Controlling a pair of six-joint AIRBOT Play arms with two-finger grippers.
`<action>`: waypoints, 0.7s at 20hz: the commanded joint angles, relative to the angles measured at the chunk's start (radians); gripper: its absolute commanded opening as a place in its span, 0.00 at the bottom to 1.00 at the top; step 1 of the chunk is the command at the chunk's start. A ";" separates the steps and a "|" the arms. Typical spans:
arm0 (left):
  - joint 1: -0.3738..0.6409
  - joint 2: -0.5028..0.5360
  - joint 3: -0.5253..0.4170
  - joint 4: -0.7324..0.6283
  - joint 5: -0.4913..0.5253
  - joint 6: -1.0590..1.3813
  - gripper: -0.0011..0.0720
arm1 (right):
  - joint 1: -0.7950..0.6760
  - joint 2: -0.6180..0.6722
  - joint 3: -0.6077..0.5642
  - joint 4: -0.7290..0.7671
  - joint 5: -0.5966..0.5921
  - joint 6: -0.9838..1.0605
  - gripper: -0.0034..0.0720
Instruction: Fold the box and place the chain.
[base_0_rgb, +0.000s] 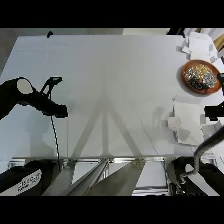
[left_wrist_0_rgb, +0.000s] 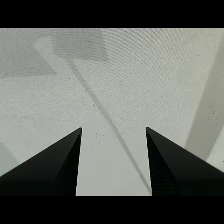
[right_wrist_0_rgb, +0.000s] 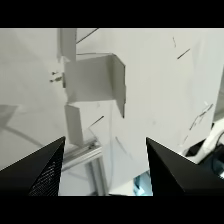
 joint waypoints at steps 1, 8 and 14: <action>0.001 0.001 0.000 0.001 0.000 0.000 0.62 | -0.033 -0.143 0.004 -0.130 -0.016 -0.024 0.76; 0.001 0.001 0.000 0.000 0.000 0.000 0.62 | -0.125 -0.343 0.004 -0.147 -0.035 -0.024 0.76; 0.000 0.001 0.000 0.000 0.000 0.000 0.62 | -0.334 -0.369 0.004 0.074 -0.148 -0.107 0.67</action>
